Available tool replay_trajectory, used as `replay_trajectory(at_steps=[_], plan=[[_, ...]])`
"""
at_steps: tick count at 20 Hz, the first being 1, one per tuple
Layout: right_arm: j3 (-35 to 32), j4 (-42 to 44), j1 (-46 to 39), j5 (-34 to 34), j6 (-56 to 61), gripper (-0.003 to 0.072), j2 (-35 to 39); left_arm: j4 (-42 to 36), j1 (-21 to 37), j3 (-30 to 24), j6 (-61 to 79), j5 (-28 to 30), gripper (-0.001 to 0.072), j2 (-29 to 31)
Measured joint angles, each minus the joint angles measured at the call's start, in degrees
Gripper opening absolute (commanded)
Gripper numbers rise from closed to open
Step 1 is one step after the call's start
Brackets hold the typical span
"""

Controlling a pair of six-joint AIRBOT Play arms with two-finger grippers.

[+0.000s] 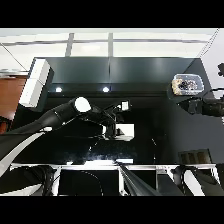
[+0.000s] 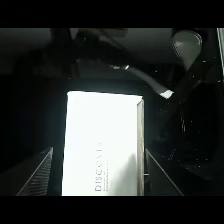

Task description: Fold the box and place the chain.

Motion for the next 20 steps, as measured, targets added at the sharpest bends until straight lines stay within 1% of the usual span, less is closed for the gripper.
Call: replay_trajectory(at_steps=[9,20], plan=[[0.00,-0.07,0.00,-0.09,-0.90,0.0013,0.00,4.81,-0.37,0.79,-5.99,-0.31,0.0707,-1.51],[0.00,-0.09,0.00,-0.09,-1.14,0.0013,0.00,6.99,-1.14,1.11,-7.65,-2.84,0.0708,-1.55]])
